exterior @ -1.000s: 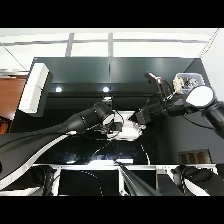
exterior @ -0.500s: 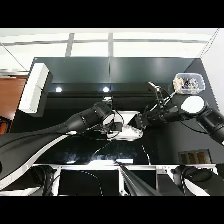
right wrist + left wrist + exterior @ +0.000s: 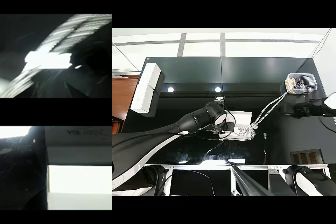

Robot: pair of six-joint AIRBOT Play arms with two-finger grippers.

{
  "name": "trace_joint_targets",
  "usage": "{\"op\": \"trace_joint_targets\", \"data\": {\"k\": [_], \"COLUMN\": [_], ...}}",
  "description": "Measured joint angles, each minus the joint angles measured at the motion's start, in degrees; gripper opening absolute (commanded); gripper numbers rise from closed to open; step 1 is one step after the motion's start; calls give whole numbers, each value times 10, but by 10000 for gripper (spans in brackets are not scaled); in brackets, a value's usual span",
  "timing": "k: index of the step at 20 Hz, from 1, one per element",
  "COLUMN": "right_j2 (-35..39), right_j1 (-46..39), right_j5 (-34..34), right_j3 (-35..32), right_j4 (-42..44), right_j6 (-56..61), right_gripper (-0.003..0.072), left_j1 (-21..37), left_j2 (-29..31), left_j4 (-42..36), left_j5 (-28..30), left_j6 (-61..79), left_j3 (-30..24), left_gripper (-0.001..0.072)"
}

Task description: Fold the box and place the chain.

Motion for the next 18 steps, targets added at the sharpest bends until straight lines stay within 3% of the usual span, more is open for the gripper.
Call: {"op": "trace_joint_targets", "data": {"k": [2,3,7,14,15,16,17,18], "right_j2": [-14,-28,-127,-313,-327,-339,-348,-355], "right_j1": [-39,-52,-71,-47,-41,-35,-31,-29], "right_j5": [-79,-119,-211,-173,-172,-172,-167,-157], "right_j3": [-18,-23,9,171,186,198,206,213], "right_j4": [-42,-48,-1,63,68,71,75,75], "right_j6": [58,83,113,101,101,99,99,99], "right_gripper": [424,720,720,720,658,271,21,11], "left_j1": [0,0,0,0,0,0,0,0], "left_j2": [0,0,0,0,0,0,0,0], "left_j4": [0,0,0,0,0,0,0,0], "left_j5": [0,0,0,0,0,0,0,0], "left_j6": [0,0,0,0,0,0,0,0], "left_j3": [0,0,0,0,0,0,0,0], "left_gripper": [30,30,30,30,30,30,30,30]}}
